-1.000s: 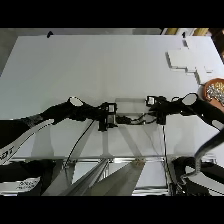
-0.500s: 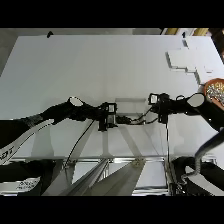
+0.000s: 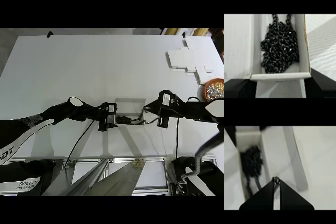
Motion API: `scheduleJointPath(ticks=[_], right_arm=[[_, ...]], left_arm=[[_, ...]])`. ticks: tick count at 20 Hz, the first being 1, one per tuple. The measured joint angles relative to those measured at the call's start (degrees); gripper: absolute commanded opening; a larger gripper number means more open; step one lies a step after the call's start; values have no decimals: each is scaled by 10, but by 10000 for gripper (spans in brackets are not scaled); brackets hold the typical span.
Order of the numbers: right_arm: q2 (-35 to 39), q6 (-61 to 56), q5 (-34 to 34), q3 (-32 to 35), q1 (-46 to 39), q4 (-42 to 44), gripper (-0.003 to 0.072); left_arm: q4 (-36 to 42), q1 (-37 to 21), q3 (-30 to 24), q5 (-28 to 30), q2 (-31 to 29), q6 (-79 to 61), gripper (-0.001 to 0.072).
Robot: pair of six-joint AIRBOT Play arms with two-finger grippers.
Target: Fold the box and place the chain.
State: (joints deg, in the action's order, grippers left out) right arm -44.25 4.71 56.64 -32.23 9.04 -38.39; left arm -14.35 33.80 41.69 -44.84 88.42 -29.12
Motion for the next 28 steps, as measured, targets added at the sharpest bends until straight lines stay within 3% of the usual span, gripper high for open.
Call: scheduleJointPath(ticks=[4, 9, 13, 16, 19, 23, 28], right_arm=[[5, -2, -28, 0, 71, 36, 21], [-43, -28, -95, 0, 126, 49, 28], [-84, -42, -114, 0, 137, 40, 254], [-86, -47, -114, 0, 136, 22, 270], [-70, -57, -78, 0, 106, -11, 220], [-53, -71, -7, 0, 16, -76, 222], [-64, -53, 29, 1, -79, -131, 222]], left_arm=[[0, 0, 0, 0, 0, 0, 135], [0, 0, 0, 0, 0, 0, 135], [0, 0, 0, 0, 0, 0, 135], [0, 0, 0, 0, 0, 0, 135], [0, 0, 0, 0, 0, 0, 135], [0, 0, 0, 0, 0, 0, 135], [0, 0, 0, 0, 0, 0, 135]])
